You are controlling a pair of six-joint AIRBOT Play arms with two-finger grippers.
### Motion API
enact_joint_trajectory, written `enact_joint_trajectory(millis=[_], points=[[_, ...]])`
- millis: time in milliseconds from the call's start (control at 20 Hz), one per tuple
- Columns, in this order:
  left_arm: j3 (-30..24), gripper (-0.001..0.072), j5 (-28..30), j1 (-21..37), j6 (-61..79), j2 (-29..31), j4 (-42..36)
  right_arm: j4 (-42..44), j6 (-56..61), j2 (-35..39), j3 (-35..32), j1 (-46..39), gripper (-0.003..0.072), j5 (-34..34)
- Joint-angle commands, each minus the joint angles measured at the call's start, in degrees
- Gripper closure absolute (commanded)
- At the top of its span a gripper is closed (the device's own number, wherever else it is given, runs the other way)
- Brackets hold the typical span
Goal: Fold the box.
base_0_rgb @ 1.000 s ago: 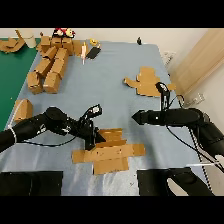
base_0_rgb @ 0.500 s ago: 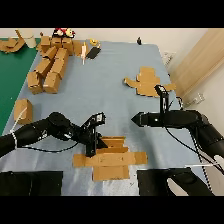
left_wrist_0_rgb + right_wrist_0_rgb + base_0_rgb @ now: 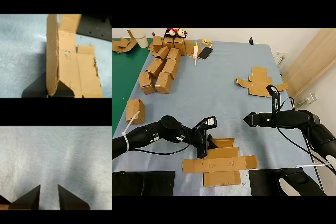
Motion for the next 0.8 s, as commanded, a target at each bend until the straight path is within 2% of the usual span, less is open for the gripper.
enact_joint_trajectory(millis=[0, 150, 450, 750], points=[[-0.15, 0.0698, 3.52, -1.84, 2.23, 1.84, 1.16, 0.02, 0.02, -0.02, -0.02, -0.02, 0.0334, 0.04], [-0.15, 0.0698, 7.87, -4.74, 2.16, 3.67, 3.65, 0.00, 0.02, -0.02, -0.02, -0.02, 0.0333, 0.13], [-0.22, 0.0698, 7.87, -4.79, 2.16, 8.26, 3.58, 0.02, 0.02, -0.02, -0.02, -0.02, 0.0334, 0.22], [-3.21, 0.0697, 12.63, -5.03, 5.55, 8.46, 3.39, 0.02, 0.02, -0.02, -0.02, -0.02, 0.0333, 0.22]])
